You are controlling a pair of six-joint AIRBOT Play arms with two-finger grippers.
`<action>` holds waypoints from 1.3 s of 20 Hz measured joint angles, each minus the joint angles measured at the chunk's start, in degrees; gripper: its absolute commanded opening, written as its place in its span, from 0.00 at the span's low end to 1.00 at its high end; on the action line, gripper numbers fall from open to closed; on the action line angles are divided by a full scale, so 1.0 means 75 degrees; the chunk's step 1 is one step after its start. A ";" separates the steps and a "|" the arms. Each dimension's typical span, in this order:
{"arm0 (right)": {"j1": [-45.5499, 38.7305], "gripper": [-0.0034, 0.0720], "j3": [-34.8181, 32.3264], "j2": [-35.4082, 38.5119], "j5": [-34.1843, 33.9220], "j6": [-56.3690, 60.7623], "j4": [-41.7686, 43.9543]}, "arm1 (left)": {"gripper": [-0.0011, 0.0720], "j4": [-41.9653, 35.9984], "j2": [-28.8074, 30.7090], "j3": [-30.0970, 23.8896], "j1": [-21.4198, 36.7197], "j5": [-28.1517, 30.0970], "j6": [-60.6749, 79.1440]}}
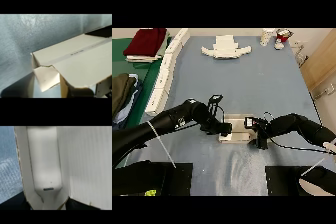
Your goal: Fold the box.
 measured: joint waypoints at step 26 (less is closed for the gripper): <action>0.0000 0.72 0.0000 0.0000 0.0000 0.0000 0.0000 | 0.16 0.3022 -0.2326 0.2384 -0.1649 -0.2366 -0.4266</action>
